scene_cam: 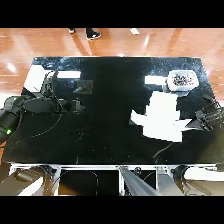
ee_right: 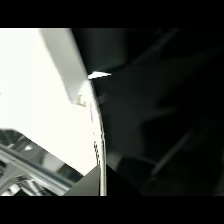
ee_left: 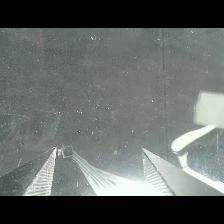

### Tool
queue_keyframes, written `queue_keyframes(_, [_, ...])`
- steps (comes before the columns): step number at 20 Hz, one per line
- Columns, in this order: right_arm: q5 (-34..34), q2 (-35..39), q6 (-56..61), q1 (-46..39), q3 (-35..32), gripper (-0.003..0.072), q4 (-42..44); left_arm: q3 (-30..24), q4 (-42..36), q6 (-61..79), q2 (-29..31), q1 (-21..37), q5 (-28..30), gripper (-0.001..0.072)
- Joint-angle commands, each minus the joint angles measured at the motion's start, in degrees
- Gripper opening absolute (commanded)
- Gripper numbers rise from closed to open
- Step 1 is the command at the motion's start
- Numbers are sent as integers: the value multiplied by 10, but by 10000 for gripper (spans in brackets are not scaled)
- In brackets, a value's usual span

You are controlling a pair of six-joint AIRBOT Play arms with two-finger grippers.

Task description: Fold the box and place the chain.

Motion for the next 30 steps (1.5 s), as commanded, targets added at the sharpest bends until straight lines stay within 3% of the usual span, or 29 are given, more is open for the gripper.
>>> queue_keyframes(1, [24, 31, 1, 32, -2, 32, 61, 1, 0, 0, 0, 0, 0, 603])
queue_keyframes(5, [-12, 95, 3, 146, -50, 33, 154, 1, 1, 0, 0, 0, 0, 603])
queue_keyframes(9, [-135, 158, 12, 298, -118, 33, 215, 1, 8, 7, 0, 0, 0, 603])
queue_keyframes(16, [-300, 179, 2, 557, -181, 33, 221, 1, 5, 17, -42, 2, 14, 603])
queue_keyframes(21, [-319, 179, 9, 583, -181, 33, 223, 1, -3, 20, -66, 11, 30, 603])
queue_keyframes(25, [-308, 179, 20, 583, -181, 33, 223, 2, -5, 59, -66, 104, 64, 603])
queue_keyframes(27, [-302, 179, 22, 583, -181, 33, 223, 2, -61, 117, -73, 156, 79, 603])
queue_keyframes(30, [-300, 179, 31, 583, -181, 33, 223, 2, -228, 286, -119, 188, 143, 603])
